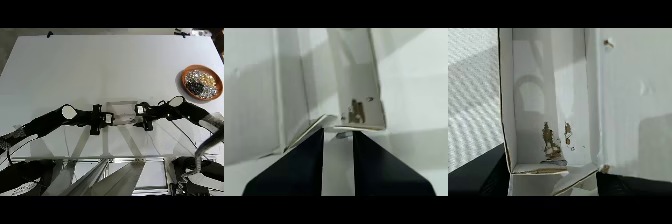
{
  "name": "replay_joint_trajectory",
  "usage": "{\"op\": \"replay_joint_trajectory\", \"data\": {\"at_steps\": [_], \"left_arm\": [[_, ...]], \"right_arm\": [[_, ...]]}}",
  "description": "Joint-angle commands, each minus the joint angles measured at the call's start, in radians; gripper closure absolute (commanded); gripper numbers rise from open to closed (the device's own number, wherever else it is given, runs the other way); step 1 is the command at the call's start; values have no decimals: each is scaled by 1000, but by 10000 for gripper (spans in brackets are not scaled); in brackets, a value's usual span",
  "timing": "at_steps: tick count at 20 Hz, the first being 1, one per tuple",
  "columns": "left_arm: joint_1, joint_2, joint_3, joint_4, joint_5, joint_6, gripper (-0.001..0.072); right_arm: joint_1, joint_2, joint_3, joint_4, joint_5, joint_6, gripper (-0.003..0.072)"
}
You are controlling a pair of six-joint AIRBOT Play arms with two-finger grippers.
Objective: Fold the box and place the chain.
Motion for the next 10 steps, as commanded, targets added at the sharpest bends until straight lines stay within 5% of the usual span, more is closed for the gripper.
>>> {"op": "replay_joint_trajectory", "data": {"at_steps": [1,10], "left_arm": [[-18,-1,0,-30,8,31,524],[-55,-49,0,-132,42,55,495]], "right_arm": [[0,0,0,0,0,0,286],[0,0,0,0,0,0,286]]}}
